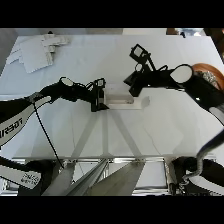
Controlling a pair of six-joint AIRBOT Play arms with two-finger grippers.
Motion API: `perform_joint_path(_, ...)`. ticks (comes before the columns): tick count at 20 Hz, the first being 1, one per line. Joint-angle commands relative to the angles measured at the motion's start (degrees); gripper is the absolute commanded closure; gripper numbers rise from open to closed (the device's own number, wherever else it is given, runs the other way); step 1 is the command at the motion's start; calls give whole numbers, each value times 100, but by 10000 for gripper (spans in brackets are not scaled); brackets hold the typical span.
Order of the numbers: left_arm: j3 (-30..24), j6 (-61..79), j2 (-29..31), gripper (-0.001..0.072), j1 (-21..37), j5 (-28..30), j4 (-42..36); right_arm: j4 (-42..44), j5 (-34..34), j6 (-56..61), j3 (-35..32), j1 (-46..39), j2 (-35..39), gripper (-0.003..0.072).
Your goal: Fold the box and place the chain.
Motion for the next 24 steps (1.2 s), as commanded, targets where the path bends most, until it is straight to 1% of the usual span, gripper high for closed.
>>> perform_joint_path(1,4,0,-4,434,0,2,0,-2166,1075,-63,28,2,389,676)
perform_joint_path(3,4,0,-2,434,0,2,0,-2658,1537,-44,22,2,334,675)
perform_joint_path(4,4,0,-2,434,0,0,0,-2712,1545,-44,9,-39,297,673)
perform_joint_path(5,4,2,-2,434,0,0,0,-2570,1423,-48,-7,-168,254,660)
perform_joint_path(7,4,0,-2,434,0,0,0,-2437,951,-70,-9,-437,57,461)
perform_joint_path(8,4,0,-2,434,0,0,0,-2350,765,-299,-9,-575,-85,456)
perform_joint_path(11,4,2,-2,434,0,0,0,-1661,898,-1628,-9,-785,-597,450)
perform_joint_path(13,4,0,-4,434,0,0,0,-1294,938,-2455,-9,-782,-960,385)
perform_joint_path(15,4,0,-4,434,0,0,0,-1064,946,-2870,-9,-782,-1276,384)
perform_joint_path(19,4,0,-2,434,0,0,0,-605,1091,-3080,-9,-782,-1727,385)
perform_joint_path(22,4,0,-4,434,0,0,0,52,1117,-3512,-9,-743,-1856,385)
perform_joint_path(24,4,0,-4,434,0,0,0,157,1126,-3742,-9,-638,-1856,387)
